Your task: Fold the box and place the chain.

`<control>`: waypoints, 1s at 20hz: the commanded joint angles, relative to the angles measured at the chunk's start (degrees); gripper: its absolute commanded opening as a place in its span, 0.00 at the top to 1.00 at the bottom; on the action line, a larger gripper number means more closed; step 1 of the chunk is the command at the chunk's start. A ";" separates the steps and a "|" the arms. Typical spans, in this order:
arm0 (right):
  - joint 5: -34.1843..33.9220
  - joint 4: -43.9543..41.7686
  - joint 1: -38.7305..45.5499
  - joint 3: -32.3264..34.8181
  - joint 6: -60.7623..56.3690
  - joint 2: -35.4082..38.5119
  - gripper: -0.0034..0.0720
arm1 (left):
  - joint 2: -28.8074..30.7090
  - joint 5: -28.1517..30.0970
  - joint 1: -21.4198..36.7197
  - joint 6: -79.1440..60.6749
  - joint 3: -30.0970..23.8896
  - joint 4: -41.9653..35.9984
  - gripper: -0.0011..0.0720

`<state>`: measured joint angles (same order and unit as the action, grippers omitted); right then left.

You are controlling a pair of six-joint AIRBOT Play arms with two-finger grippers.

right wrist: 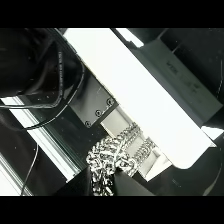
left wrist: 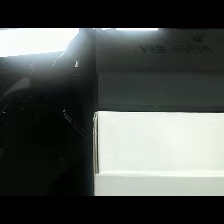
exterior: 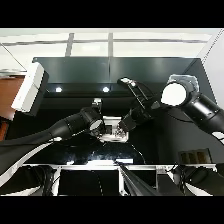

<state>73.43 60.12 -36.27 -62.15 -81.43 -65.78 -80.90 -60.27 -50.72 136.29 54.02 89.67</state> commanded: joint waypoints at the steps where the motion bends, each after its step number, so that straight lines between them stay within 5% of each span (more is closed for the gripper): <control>1: -0.31 0.42 -0.17 0.31 0.15 -1.16 0.36 | 0.00 0.04 0.02 0.00 -0.02 -0.15 0.95; 2: 0.70 0.81 0.26 0.31 0.42 -1.07 0.29 | 0.00 0.04 0.02 0.00 -0.02 -0.15 0.95; 10: 8.31 15.78 14.40 0.33 -0.24 10.88 0.29 | 0.00 3.26 0.07 0.76 -0.02 -3.02 0.95; 11: 9.18 17.49 15.67 0.33 -0.57 11.63 0.24 | 0.00 4.02 0.07 0.81 -0.02 -3.19 0.95; 12: 10.19 18.12 16.63 0.33 -1.05 11.80 0.01 | -0.02 4.13 0.07 0.79 -0.02 -3.17 0.95; 14: 9.88 18.14 16.98 0.42 -1.03 11.80 0.02 | -0.02 4.17 0.11 0.76 0.00 -3.17 0.94; 15: 9.16 18.05 16.98 0.44 -1.03 11.80 0.02 | 0.00 4.11 0.13 0.79 0.00 -3.26 0.77; 17: 8.20 18.23 17.00 0.46 -1.03 11.80 0.02 | 0.33 3.15 0.11 0.22 0.48 -3.37 0.23; 20: 7.91 20.22 17.00 0.46 -1.05 11.80 0.02 | 3.58 -2.69 0.52 -8.20 2.32 -2.38 0.19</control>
<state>81.73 78.17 -19.62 -61.71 -82.28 -54.19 -79.44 -58.59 -50.48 134.17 55.13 86.50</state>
